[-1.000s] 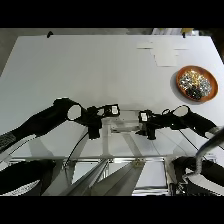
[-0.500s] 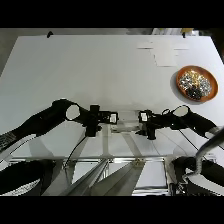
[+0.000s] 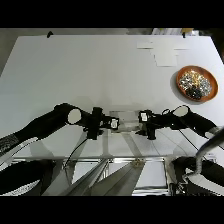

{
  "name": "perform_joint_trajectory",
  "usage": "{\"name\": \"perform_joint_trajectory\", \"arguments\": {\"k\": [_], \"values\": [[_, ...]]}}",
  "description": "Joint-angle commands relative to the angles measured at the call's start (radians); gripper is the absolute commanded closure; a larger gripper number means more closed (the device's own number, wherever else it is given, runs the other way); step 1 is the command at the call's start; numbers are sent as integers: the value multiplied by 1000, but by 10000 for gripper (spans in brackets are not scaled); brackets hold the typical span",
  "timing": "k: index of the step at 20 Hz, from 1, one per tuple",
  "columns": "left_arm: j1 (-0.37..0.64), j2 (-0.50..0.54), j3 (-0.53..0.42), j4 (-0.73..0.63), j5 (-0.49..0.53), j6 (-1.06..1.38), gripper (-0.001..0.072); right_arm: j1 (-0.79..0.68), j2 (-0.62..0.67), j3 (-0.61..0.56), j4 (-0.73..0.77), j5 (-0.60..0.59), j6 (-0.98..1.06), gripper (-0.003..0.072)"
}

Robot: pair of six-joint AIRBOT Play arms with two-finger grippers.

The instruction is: Fold the box and place the chain.

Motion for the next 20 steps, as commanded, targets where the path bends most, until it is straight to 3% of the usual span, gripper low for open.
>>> {"name": "perform_joint_trajectory", "arguments": {"k": [1, 2, 3, 5, 11, 20], "values": [[-25, -9, -3, -37, 10, 10, 280, 0, 1, 1, 0, 0, 0, 288], [-33, -16, -3, -38, 10, 10, 281, 0, 1, 1, 0, 0, 0, 288], [-40, -23, -3, -47, 9, 10, 327, 0, 1, 1, 0, 0, 0, 288], [-49, -35, -3, -91, 11, 11, 512, 0, 1, 1, 0, 0, 0, 288], [-49, -42, -3, -103, 104, 2, 509, 0, 1, 1, 0, 0, 0, 288], [-89, -42, -3, -197, 155, 2, 510, 0, 1, 1, 0, 0, 0, 288]]}}
